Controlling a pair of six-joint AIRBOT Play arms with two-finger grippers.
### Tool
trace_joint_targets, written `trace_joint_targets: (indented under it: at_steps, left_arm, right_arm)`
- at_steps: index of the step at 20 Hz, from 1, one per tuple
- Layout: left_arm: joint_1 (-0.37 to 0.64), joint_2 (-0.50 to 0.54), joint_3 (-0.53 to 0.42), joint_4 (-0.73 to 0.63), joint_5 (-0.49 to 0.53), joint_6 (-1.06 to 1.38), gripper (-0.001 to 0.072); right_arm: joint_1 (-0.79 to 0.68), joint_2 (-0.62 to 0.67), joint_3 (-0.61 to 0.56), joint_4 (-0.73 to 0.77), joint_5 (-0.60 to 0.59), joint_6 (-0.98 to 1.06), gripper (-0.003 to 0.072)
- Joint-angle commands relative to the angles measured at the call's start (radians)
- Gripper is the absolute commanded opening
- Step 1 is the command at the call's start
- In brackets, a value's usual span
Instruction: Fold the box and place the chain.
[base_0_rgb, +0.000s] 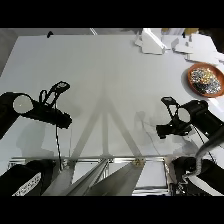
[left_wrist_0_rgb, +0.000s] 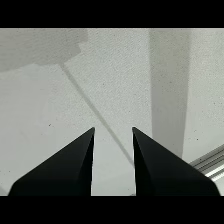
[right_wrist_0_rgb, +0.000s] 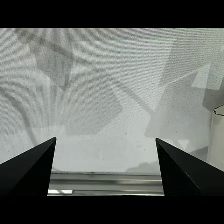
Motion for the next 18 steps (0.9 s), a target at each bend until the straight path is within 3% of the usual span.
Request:
trace_joint_targets:
  at_steps: [1, 7, 9, 11, 14, 18]
  left_arm:
    - [-0.001, 0.001, 0.0, 0.0, 0.0, 0.0, 0.0272]
    - [0.0, 0.001, 0.0, 0.0, 0.0, 0.0, 0.0272]
    - [0.0, 0.001, 0.0, 0.0, 0.0, 0.0, 0.0272]
    - [-0.001, 0.001, 0.0, 0.0, 0.0, 0.0, 0.0272]
    - [0.0, 0.001, 0.0, 0.0, 0.0, 0.0, 0.0272]
    - [0.0, 0.001, 0.0, 0.0, 0.0, 0.0, 0.0272]
  right_arm:
    - [0.001, 0.0, 0.0, 0.0, 0.0, 0.0, 0.0692]
    - [0.001, -0.001, 0.0, 0.0, -0.01, 0.005, 0.0692]
    - [0.001, -0.001, 0.0, 0.002, -0.137, 0.054, 0.0691]
    - [0.0, -0.001, 0.026, 0.005, -0.181, 0.101, 0.0687]
    - [-0.052, -0.001, 0.164, -0.026, -0.06, -0.033, 0.0684]
    - [-0.219, -0.001, 0.348, -0.221, 0.182, -0.288, 0.0674]
